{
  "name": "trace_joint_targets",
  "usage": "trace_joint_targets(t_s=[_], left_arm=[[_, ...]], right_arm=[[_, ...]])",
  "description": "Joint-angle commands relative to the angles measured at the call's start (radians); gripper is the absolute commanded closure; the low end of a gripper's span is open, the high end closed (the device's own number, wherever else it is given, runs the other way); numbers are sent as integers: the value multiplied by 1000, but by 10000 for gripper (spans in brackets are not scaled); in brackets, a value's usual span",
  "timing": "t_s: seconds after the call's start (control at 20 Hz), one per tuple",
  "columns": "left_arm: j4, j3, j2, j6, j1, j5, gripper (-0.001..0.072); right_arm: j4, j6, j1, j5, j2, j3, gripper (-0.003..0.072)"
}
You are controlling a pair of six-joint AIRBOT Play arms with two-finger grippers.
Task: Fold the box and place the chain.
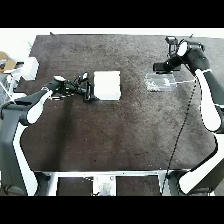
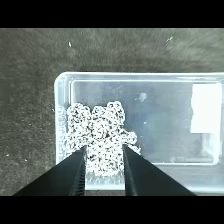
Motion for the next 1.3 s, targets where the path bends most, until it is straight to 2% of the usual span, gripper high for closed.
trace_joint_targets(t_s=[0.0,0.3,0.45,0.5,0.6,0.65,0.7,0.95,1.25], left_arm=[[0,0,0,0,0,0,186],[0,0,0,0,-1,0,186],[0,0,0,0,0,0,186],[0,0,0,0,0,0,186],[0,0,0,0,0,0,186],[0,0,0,0,0,0,186],[0,0,0,0,0,0,186],[0,0,0,0,0,0,186],[0,0,0,0,0,0,186]], right_arm=[[63,-51,-18,10,-67,-10,431],[127,-82,-3,23,-124,-10,431],[108,-78,-3,41,-124,-10,445],[95,-78,-3,43,-124,-10,531],[90,-78,-3,45,-124,-10,534],[90,-78,-3,45,-124,-10,639],[90,-78,-3,42,-124,-10,664],[90,-80,-3,38,-77,-10,681],[105,-108,-2,49,98,-10,681]])
